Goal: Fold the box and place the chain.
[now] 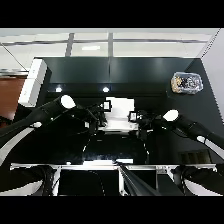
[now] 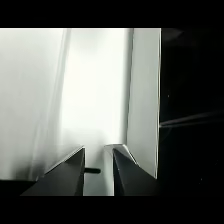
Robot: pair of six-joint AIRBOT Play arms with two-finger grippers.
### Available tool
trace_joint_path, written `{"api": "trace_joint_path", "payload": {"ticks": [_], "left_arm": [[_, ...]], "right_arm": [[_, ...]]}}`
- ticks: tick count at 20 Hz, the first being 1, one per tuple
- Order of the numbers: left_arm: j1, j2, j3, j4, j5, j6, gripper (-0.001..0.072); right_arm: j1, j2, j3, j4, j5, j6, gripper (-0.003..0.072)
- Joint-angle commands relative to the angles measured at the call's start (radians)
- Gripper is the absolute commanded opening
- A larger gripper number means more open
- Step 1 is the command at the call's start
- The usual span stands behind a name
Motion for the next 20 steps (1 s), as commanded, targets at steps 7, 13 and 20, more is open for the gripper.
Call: {"api": "trace_joint_path", "payload": {"ticks": [7,13,20], "left_arm": [[-0.016,-0.026,0.0,-0.074,0.003,-0.001,0.0367],[-0.016,-0.026,0.0,-0.045,0.002,-0.027,0.0489],[0.02,0.059,0.002,0.066,-0.018,-0.183,0.0032]], "right_arm": [[0.001,-0.001,0.0,0.0,-0.001,-0.001,0.0247],[0.001,-0.001,0.0,0.0,-0.001,-0.001,0.0247],[0.001,-0.001,0.0,0.0,-0.001,-0.001,0.0247]]}}
